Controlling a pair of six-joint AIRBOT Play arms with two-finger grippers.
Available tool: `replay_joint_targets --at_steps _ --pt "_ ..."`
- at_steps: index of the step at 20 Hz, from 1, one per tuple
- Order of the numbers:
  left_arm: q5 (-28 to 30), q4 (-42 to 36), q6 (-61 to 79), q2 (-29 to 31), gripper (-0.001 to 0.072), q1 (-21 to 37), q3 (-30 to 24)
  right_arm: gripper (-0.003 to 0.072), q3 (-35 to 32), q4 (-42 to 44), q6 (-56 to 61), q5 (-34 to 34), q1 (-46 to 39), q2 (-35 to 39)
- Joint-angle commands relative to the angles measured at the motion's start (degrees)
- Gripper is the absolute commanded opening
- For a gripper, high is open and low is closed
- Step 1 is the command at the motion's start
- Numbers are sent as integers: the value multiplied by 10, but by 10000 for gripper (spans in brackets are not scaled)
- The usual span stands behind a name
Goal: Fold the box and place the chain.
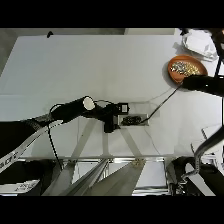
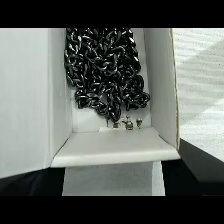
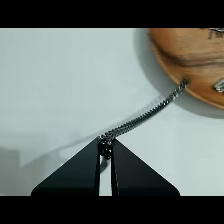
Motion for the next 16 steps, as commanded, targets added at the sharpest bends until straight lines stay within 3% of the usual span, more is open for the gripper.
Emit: replay_joint_targets --at_steps 1,9,16 --pt "0 0 0 0 344 0 0 15 1 100 -52 87 0 80" --pt "0 0 0 0 344 0 0 15 1 316 -122 212 0 145" --pt "0 0 0 0 344 0 0 17 1 449 -137 225 0 148"
